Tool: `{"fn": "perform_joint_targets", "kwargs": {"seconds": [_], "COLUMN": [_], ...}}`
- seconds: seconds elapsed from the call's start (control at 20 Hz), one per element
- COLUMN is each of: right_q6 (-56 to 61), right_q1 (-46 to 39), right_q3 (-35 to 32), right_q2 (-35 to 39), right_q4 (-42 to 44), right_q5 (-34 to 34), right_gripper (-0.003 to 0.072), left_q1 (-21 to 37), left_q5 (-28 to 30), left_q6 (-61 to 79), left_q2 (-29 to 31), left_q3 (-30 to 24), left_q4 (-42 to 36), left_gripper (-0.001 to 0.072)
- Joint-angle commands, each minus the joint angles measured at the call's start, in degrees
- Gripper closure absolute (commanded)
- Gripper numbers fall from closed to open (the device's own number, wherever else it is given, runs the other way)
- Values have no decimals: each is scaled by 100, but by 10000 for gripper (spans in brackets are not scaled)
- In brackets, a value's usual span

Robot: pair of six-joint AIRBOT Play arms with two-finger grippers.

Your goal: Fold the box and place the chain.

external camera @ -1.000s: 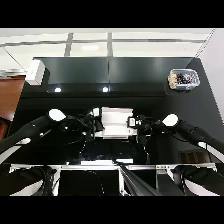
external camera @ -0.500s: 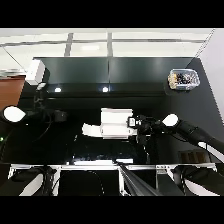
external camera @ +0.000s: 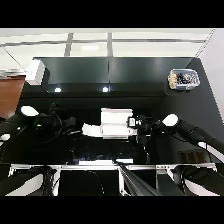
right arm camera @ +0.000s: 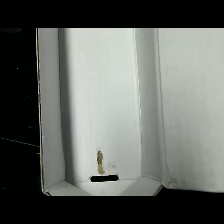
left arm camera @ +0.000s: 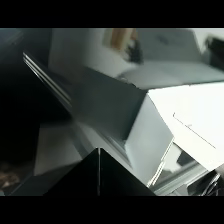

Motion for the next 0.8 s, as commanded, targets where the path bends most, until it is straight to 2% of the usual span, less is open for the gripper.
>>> {"fn": "perform_joint_targets", "kwargs": {"seconds": [0.0,0.2,0.45,0.5,0.55,0.6,0.65,0.7,0.75], "right_q6": [2,2,2,2,2,2,2,2,2], "right_q1": [2,2,2,2,2,2,2,2,2], "right_q3": [4,4,4,4,4,4,4,4,4], "right_q2": [-2,-2,-2,-2,-2,-2,-2,-2,-2], "right_q4": [0,0,0,0,0,0,0,0,0], "right_q5": [2,2,0,2,2,2,2,2,2], "right_gripper": [668,668,668,668,668,668,668,668,668], "left_q1": [-577,-601,-601,-601,-601,-597,-586,-570,-581], "left_q5": [37,59,-101,-122,-131,-133,-170,-264,-306], "left_q6": [380,1235,1379,1449,1499,1502,1497,1499,1499], "left_q2": [-455,-625,-656,-656,-656,-656,-656,-656,-656], "left_q3": [15,15,101,118,140,168,208,264,326], "left_q4": [-422,-1403,-1305,-1305,-1307,-1309,-1303,-1305,-1303], "left_gripper": [688,687,680,579,435,244,145,133,4]}}
